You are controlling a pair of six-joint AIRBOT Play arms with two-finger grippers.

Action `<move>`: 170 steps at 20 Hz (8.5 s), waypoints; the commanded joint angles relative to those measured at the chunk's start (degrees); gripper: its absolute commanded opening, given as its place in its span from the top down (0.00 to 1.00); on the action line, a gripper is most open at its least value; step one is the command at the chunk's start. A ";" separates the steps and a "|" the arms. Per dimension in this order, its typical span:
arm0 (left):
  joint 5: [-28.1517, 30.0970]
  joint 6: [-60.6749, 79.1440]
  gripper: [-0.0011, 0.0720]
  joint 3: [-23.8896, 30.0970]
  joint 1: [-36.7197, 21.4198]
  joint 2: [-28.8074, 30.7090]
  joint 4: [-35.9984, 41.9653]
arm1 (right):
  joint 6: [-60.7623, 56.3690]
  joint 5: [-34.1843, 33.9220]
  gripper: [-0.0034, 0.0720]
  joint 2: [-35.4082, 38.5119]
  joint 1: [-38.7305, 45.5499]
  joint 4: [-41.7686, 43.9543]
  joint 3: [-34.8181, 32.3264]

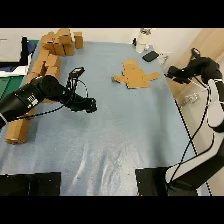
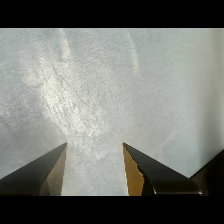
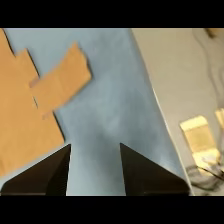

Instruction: Fold the box.

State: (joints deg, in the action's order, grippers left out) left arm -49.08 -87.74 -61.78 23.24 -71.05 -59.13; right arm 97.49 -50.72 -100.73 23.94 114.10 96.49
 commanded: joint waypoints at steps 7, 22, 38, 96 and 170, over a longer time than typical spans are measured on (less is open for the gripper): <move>6.32 -3.82 0.26 -0.04 -0.07 -0.04 -0.04 | 11.04 -0.22 0.31 -23.82 1.16 18.84 21.46; 6.56 -3.76 0.26 -0.04 -0.02 -0.04 -0.09 | 11.67 3.80 0.51 -27.26 -2.05 20.39 21.68; 6.27 -2.86 0.26 -0.07 -0.22 0.00 -0.52 | 19.85 -10.86 0.96 -9.68 -7.72 20.50 8.87; -11.80 29.55 0.03 19.34 -27.87 0.33 30.56 | 42.82 1.33 0.95 45.75 -39.87 32.92 -70.16; -4.50 110.53 0.97 25.42 -5.73 -7.52 57.37 | 15.45 6.69 0.75 42.58 -33.00 15.37 -53.96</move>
State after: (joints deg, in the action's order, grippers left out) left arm -53.69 23.07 -36.49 17.56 -78.56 -1.50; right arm 112.95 -44.01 -58.11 -8.99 129.16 42.50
